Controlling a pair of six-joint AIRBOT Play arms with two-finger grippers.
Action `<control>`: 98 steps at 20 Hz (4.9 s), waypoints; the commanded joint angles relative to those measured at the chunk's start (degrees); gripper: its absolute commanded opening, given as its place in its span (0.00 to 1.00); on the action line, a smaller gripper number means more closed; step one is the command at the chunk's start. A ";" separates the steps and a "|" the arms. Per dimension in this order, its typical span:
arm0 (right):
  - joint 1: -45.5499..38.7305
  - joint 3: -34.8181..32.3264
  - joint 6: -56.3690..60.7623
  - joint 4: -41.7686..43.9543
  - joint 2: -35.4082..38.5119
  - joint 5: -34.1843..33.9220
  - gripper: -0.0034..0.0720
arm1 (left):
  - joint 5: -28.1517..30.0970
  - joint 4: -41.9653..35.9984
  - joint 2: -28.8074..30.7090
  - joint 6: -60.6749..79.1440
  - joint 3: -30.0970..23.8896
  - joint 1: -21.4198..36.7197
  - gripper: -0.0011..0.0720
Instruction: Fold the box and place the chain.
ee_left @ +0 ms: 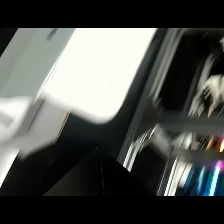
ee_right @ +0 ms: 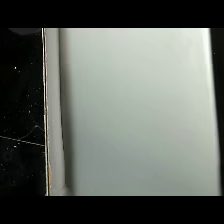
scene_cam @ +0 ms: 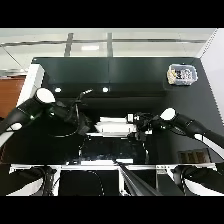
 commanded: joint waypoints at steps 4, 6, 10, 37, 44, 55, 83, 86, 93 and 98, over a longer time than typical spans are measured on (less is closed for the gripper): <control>0.02 0.00 0.00 0.02 -0.04 0.04 0.67 | 28.06 -21.38 -0.11 6.43 -3.78 -2.58 0.04; 0.02 0.00 0.00 0.02 -0.04 0.07 0.67 | 31.43 -14.56 -1.18 4.44 -3.78 -2.82 0.04; 0.02 0.00 0.00 0.02 -0.04 0.07 0.67 | 30.40 -8.02 -6.25 -1.46 -3.78 -2.99 0.04; 0.00 0.00 -0.31 -0.15 -0.04 0.66 0.17 | 23.65 15.61 10.08 32.13 -9.35 -1.22 0.99; 0.00 0.00 -0.31 -0.15 -0.04 0.66 0.17 | 26.97 16.46 5.29 37.62 -9.33 -8.85 0.95; 0.00 0.00 -0.31 -0.15 -0.04 0.66 0.17 | 28.17 1.64 3.48 37.68 -9.31 -10.10 0.23; 0.00 0.00 -0.31 -0.15 -0.04 0.66 0.17 | 14.03 29.90 16.09 -40.28 -9.94 15.21 0.04; 0.00 0.00 -0.31 -0.15 -0.04 0.63 0.17 | 13.94 14.36 14.29 -44.00 -16.11 22.77 0.04; 0.00 0.00 -0.31 -0.17 -0.04 0.63 0.17 | 14.95 8.57 3.26 -35.21 -17.81 13.77 0.04; 0.00 0.00 -0.31 -0.15 -0.04 0.66 0.17 | 18.40 0.55 -1.09 -33.62 -17.59 7.65 0.04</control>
